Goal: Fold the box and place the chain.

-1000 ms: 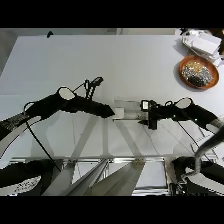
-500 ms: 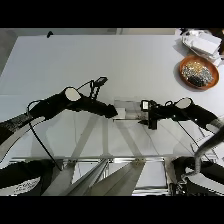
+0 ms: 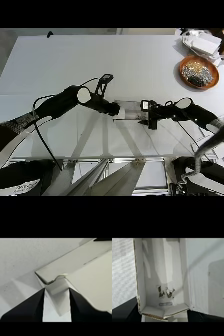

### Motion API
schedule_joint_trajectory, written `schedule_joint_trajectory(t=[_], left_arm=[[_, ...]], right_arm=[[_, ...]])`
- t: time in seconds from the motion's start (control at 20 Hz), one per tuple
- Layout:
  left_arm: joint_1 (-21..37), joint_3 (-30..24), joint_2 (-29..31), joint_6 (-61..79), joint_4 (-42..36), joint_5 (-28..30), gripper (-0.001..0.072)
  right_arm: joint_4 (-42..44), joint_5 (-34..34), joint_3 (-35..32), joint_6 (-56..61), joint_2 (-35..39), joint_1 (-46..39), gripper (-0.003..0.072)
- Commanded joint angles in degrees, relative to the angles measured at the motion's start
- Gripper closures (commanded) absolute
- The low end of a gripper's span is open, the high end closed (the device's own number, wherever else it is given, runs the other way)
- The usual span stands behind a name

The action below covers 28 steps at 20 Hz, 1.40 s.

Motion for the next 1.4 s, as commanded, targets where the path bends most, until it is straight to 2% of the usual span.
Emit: schedule_joint_trajectory(t=[0.0, 0.2, 0.65, 0.75, 1.0, 1.35], left_arm=[[-1.97, 2.25, -1.16, -7.45, 5.35, -1.81, 0.0366], [-3.78, 4.33, -2.49, -15.04, 10.54, -3.93, 0.0366], [-6.16, 6.1, -5.53, -26.14, 15.89, -3.21, 0.0366], [-6.51, 8.28, -6.08, -28.48, 18.18, -5.55, 0.0366], [-6.54, 16.57, -10.91, -29.9, 19.82, -18.16, 0.0366], [-7.96, 16.68, -14.82, -33.38, 20.2, -18.8, 0.0371]], right_arm=[[0.0, 0.02, 0.02, 0.0, 0.02, -0.02, 0.0406], [0.0, 0.02, 0.02, 0.0, 0.02, -0.02, 0.0406], [0.0, 0.02, 0.04, 0.0, 0.02, -0.02, 0.0406], [0.0, 0.02, 0.02, 0.0, 0.02, -0.02, 0.0406], [0.0, 0.02, 0.04, 0.0, 0.02, -0.02, 0.0406], [0.0, 0.02, 0.04, 0.0, 0.02, -0.02, 0.0406]])
